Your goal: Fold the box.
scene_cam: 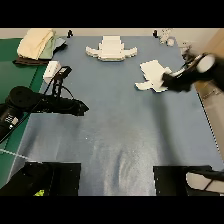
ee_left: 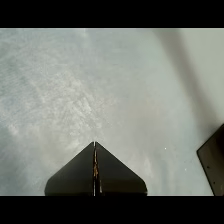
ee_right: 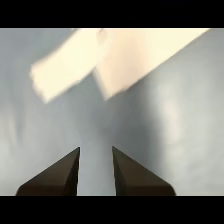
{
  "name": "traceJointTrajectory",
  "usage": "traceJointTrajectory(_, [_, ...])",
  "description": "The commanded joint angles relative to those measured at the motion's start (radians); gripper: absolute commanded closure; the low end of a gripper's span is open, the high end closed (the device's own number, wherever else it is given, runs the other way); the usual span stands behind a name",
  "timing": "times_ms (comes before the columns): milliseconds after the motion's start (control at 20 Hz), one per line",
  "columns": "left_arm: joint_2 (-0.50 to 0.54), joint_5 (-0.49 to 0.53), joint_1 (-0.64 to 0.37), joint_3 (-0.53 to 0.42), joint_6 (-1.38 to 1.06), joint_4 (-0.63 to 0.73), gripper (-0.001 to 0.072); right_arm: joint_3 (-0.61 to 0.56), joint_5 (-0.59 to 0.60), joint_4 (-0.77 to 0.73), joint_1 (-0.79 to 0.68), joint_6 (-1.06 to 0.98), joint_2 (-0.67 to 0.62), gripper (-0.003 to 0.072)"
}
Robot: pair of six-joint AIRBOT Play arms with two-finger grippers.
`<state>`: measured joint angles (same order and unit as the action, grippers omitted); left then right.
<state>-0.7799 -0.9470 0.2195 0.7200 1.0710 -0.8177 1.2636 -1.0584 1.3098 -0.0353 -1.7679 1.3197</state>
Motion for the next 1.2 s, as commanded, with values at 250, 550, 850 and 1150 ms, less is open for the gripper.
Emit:
traceJointTrajectory(250, [0.000, 0.088, -0.001, 0.000, 0.000, 0.055, 0.0696, 0.706, -0.070, -0.317, -0.451, 0.345, 0.580, 0.0373])
traceJointTrajectory(550, [0.000, 0.129, -0.001, 0.000, 0.000, 0.056, 0.0697, 0.790, 0.070, -0.406, -0.472, 0.401, 0.788, 0.0374])
traceJointTrajectory(850, [0.000, 0.128, -0.001, 0.000, 0.000, 0.063, 0.0696, 0.789, 0.148, -0.581, -0.472, 0.472, 0.864, 0.0388])
traceJointTrajectory(1150, [0.000, 0.129, -0.001, 0.000, 0.000, 0.063, 0.0696, 0.790, 0.171, -0.585, -0.470, 0.472, 0.888, 0.0387])
